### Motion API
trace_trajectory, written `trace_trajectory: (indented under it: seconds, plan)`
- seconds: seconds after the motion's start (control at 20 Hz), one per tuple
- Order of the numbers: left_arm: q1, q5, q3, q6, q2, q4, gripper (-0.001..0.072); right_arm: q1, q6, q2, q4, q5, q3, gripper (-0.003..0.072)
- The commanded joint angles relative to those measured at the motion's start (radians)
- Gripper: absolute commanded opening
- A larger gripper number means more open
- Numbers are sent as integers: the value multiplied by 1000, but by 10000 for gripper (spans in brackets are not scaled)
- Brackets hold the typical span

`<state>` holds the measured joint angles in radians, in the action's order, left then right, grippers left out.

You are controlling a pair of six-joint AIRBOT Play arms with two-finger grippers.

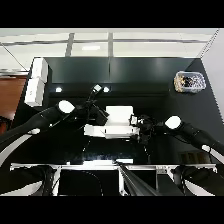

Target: Fold the box and place the chain.

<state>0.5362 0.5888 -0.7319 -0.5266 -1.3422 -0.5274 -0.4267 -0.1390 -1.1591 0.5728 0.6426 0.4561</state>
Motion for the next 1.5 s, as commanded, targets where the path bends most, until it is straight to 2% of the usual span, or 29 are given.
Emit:
trace_trajectory:
  seconds: [0.0,0.1,0.25,0.55,0.65,0.75,0.8,0.85,0.9,0.95,1.2,1.35,1.4,1.45]
  plan:
    - [0,93,-28,0,-64,-20,25,0,0,0,0,0,0,422]
    - [0,106,-45,-2,-63,-55,26,0,0,0,0,0,0,422]
    - [-21,214,-93,-14,-39,-136,25,0,0,0,0,0,0,423]
    - [-109,502,-116,-131,161,-484,25,0,0,0,0,0,0,422]
    - [-132,512,-81,-110,217,-454,26,0,0,0,0,0,0,422]
    - [-124,520,-37,7,214,-418,49,0,0,0,0,0,0,422]
    - [-112,517,-18,81,203,-423,227,0,0,0,0,0,0,422]
    - [-98,500,3,159,190,-426,495,0,0,0,0,0,0,422]
    - [-86,453,22,219,179,-425,658,0,0,0,0,0,0,422]
    - [-71,396,40,257,170,-425,707,0,0,0,0,1,0,422]
    - [12,170,55,303,121,-421,699,0,0,0,0,1,0,422]
    - [60,144,55,303,101,-410,698,0,0,0,0,1,0,422]
    - [68,146,55,303,101,-406,679,0,0,0,0,1,0,423]
    - [71,147,54,303,101,-402,586,0,0,0,0,1,0,423]
